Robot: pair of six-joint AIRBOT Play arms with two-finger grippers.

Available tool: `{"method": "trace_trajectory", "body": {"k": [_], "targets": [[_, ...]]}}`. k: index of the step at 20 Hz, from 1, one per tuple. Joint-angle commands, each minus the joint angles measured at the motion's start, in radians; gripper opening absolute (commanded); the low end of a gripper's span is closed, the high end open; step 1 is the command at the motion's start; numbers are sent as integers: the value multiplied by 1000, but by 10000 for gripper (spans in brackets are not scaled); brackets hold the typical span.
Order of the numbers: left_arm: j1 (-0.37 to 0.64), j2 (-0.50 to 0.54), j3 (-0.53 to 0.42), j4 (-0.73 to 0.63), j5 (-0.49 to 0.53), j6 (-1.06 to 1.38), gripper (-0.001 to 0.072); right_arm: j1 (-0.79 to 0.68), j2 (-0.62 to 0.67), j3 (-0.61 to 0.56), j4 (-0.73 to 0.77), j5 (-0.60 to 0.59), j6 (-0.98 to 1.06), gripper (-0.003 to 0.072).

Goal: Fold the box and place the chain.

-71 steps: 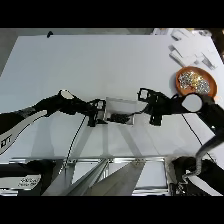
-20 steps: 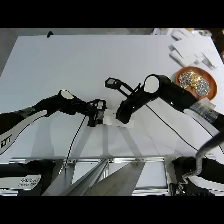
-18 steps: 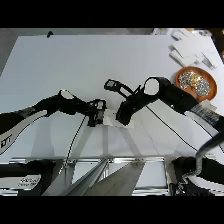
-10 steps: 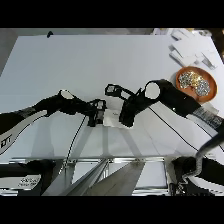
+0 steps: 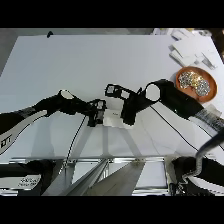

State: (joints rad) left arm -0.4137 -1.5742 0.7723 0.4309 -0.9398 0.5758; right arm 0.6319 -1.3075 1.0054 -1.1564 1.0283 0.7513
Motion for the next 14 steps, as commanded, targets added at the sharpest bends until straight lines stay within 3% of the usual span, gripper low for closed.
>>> {"method": "trace_trajectory", "body": {"k": [1, 3, 14], "targets": [[1, 0, 1, 0, 1, 0, 33, 23, 27, -2, -5, 10, 0, 302], [1, 0, 1, 0, 1, 0, 33, 58, 40, -8, -6, 7, -1, 348], [1, 0, 1, 0, 1, 0, 33, 73, 38, -51, -80, -47, -2, 325]]}}
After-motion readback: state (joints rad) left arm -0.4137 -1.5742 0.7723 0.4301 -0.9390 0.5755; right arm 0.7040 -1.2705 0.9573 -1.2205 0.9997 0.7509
